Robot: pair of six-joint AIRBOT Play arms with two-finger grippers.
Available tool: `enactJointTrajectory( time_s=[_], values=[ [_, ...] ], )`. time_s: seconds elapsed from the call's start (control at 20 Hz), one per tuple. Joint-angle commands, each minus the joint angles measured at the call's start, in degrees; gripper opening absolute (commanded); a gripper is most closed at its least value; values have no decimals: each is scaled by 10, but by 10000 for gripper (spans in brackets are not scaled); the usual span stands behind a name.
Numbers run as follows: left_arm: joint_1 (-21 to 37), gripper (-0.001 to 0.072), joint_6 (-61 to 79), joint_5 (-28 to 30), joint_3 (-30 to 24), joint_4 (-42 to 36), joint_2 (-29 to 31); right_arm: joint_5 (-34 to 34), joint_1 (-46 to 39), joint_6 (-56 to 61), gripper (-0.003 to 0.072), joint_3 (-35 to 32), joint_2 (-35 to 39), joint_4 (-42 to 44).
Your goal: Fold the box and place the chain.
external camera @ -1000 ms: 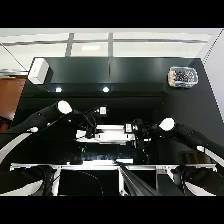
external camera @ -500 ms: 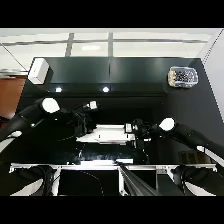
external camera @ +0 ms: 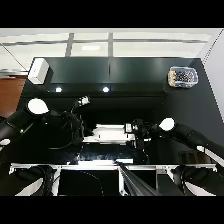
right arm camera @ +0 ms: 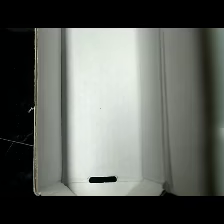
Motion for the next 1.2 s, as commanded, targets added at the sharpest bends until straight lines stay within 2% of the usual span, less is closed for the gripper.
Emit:
enactJointTrajectory(
  time_s=[0.0, 0.25, 0.35, 0.45, 0.65, 0.9, 1.0, 1.15],
  values=[
    [-10, 31, -2, 83, -29, -149, -5, 0, 0, 0, 575, 0, 0, 0],
    [-52, 31, -2, 267, -30, -155, -40, 0, 0, 0, 575, 0, 0, 0],
    [-61, 31, -2, 312, -30, -155, -58, 0, 0, 0, 575, 0, 0, 0],
    [-64, 31, -2, 325, -30, -141, -80, 0, 0, 0, 575, 0, 0, 0],
    [-80, 31, -2, 310, -30, -117, -122, 0, 0, 0, 575, 0, 0, 0],
    [-55, 31, -5, 299, -20, -71, -97, 0, 0, 0, 575, 0, 0, 0],
    [-18, 31, -7, 255, -20, -25, -60, 0, 0, 0, 575, 0, 0, 0],
    [50, 34, -6, 159, -21, 63, -3, 0, 0, 0, 575, 0, 0, 0]
  ],
)
